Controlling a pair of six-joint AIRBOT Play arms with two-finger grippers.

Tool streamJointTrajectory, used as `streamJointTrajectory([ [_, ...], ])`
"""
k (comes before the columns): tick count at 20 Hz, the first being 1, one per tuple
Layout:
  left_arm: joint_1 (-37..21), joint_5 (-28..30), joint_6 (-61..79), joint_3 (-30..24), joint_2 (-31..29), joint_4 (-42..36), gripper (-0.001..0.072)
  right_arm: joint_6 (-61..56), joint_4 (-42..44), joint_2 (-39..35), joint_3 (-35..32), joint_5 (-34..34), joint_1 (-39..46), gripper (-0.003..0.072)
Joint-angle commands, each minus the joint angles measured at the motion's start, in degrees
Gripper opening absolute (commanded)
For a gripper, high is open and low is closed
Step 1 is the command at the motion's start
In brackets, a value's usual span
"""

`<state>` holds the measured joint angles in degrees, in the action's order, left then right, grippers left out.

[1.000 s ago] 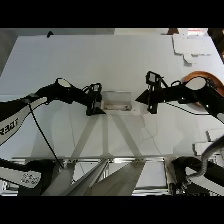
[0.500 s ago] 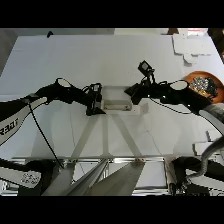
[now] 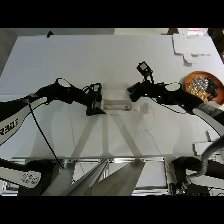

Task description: Fold the box and place the chain.

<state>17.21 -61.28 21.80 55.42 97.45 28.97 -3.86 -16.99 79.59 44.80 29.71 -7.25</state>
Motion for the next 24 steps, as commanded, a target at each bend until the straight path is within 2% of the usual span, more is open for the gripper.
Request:
streamJointTrajectory([
  [1,0.0,0.0,0.0,0.0,0.0,0.0,0.0208,-3.1,-13.8,-7.4,0.0,4.7,-0.1,0.001],
  [4,0.0,0.0,0.0,0.0,0.0,0.0,0.0208,-10.5,-30.2,-16.6,0.0,10.3,-0.1,0.0018],
  [5,0.0,0.0,0.0,0.0,0.0,0.0,0.0208,-13.1,-35.0,-18.6,0.0,12.1,-0.1,0.0048],
  [6,0.0,0.0,0.0,0.0,0.0,0.0,0.0208,-15.8,-40.3,-19.7,0.0,14.5,-0.1,0.0154],
  [7,0.0,0.0,0.0,0.0,0.0,0.0,0.0208,-18.0,-44.9,-19.9,0.0,17.0,-0.1,0.022],
  [9,0.0,0.0,0.0,0.0,0.0,0.0,0.0208,-19.3,-50.8,-18.6,-0.1,21.5,-0.1,0.0221],
  [10,0.0,0.0,0.0,0.0,0.0,0.0,0.0208,-17.4,-51.3,-17.6,-0.3,21.2,-0.1,0.0221],
  [11,0.0,0.0,0.0,0.0,0.0,0.0,0.0208,-15.1,-51.1,-16.4,-0.3,20.3,-0.1,0.0228],
  [13,0.0,0.0,0.0,0.0,0.0,0.0,0.0208,-9.6,-49.2,-12.9,-0.4,17.0,-0.1,0.0323],
  [19,0.0,0.0,0.0,0.0,0.0,0.0,0.0208,11.3,-31.4,-0.6,-0.4,14.5,-0.1,0.0325],
  [21,0.0,0.0,0.0,0.0,0.0,0.0,0.0208,13.4,-26.0,0.9,-0.4,13.9,-0.1,0.0324],
  [24,0.0,0.0,0.0,0.0,0.0,0.0,0.0208,15.1,-22.9,1.1,-0.4,14.0,-0.6,0.0322],
])
